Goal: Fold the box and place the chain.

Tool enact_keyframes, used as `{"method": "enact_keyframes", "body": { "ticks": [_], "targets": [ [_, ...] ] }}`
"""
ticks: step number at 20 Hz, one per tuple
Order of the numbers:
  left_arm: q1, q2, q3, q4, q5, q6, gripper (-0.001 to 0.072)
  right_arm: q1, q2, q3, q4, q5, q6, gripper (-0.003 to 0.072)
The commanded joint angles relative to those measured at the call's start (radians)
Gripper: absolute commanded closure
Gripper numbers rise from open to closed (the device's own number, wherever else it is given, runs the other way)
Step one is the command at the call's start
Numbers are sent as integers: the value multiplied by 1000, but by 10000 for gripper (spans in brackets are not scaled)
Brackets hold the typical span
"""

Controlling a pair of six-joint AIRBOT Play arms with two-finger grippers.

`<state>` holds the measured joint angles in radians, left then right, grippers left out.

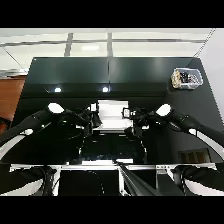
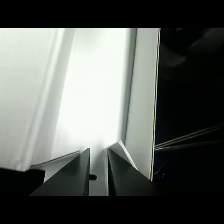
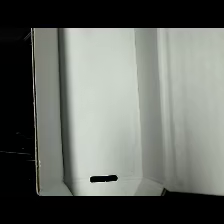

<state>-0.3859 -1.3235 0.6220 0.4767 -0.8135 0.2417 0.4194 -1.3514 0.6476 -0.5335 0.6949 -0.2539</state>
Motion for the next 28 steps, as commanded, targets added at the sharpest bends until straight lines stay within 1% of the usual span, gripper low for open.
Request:
{"method": "enact_keyframes", "body": {
  "ticks": [1,4,6,7,8,9,10,11,12,13,14,15,16,17,18,19,23,24,26,28],
  "targets": [
    [-16,-20,1,-48,20,13,565,0,-1,0,1,0,0,213],
    [-16,-20,2,-47,21,13,569,0,-1,0,1,1,0,213],
    [-16,-20,2,-47,21,13,620,0,-1,0,2,0,0,213],
    [-16,-20,2,-47,21,13,588,0,-1,0,1,0,0,212],
    [-16,-20,2,-47,21,13,424,0,-1,0,1,1,0,213],
    [-16,-20,2,-47,20,13,350,0,-1,0,1,1,0,213],
    [-16,-20,2,-43,20,13,355,0,-1,0,1,1,0,212],
    [-17,-20,3,-39,21,13,403,0,-1,0,1,1,0,212],
    [-17,-20,3,-39,21,13,422,0,-1,0,1,1,0,213],
    [-18,-20,3,-39,20,13,413,0,-1,0,1,0,0,213],
    [-17,-20,3,-38,20,13,445,0,-1,0,1,1,0,212],
    [-17,-20,4,-36,16,13,626,0,-1,0,2,1,0,212],
    [-18,-20,4,-36,16,13,659,0,-1,0,1,0,0,213],
    [-18,-20,4,-36,17,13,531,0,-1,0,1,1,0,213],
    [-17,-20,4,-36,16,13,488,0,-1,0,1,1,0,212],
    [-17,-20,4,-35,17,13,480,0,-1,0,1,1,0,213],
    [-17,-19,4,-35,16,13,495,0,-1,0,1,0,0,212],
    [-14,-10,8,-16,7,13,680,0,-1,0,1,0,0,212],
    [4,37,22,74,-6,-82,684,0,-1,0,1,0,0,212],
    [42,113,27,220,-7,-296,685,0,-1,0,1,0,0,212]
  ]
}}
